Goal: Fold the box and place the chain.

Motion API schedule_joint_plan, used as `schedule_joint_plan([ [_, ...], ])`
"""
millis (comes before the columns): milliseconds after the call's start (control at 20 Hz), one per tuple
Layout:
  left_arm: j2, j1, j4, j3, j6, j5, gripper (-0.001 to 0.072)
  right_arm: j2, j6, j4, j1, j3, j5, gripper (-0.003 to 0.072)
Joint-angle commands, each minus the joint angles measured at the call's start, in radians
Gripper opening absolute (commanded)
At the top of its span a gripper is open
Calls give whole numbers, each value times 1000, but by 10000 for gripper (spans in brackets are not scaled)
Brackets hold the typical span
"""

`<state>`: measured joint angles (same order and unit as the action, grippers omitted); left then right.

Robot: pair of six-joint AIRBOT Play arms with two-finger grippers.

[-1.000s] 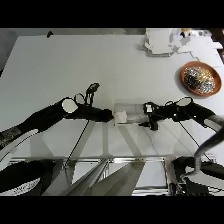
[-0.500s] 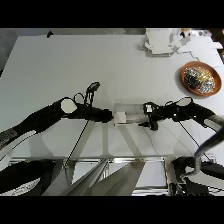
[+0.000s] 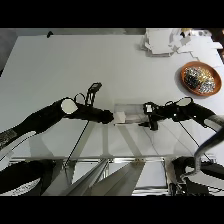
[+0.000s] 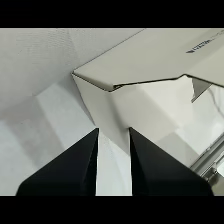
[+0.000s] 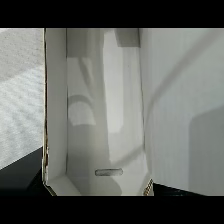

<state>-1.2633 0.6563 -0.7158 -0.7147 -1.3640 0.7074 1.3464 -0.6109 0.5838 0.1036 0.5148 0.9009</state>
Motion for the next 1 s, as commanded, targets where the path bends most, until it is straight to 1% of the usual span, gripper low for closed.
schedule_joint_plan([
  [0,0,8,-3,-10,3,8,230,0,0,0,0,0,0,444],
  [150,-1,18,-9,-27,3,9,235,0,0,0,0,0,0,444],
  [250,-2,26,-39,-28,1,7,303,0,0,0,0,0,0,444],
  [400,-23,39,-100,-32,-99,12,311,0,0,0,0,0,0,444],
  [450,-31,45,-116,-40,-124,17,358,0,0,0,0,0,0,444],
  [500,-39,53,-121,-51,-148,22,360,0,0,0,0,0,0,445],
  [600,-50,72,-154,-88,-201,27,394,0,0,0,0,0,0,445],
  [800,-75,90,-263,-149,-331,46,394,0,0,0,0,0,0,445],
  [950,-89,100,-343,-179,-459,100,394,0,0,0,0,0,0,445],
])
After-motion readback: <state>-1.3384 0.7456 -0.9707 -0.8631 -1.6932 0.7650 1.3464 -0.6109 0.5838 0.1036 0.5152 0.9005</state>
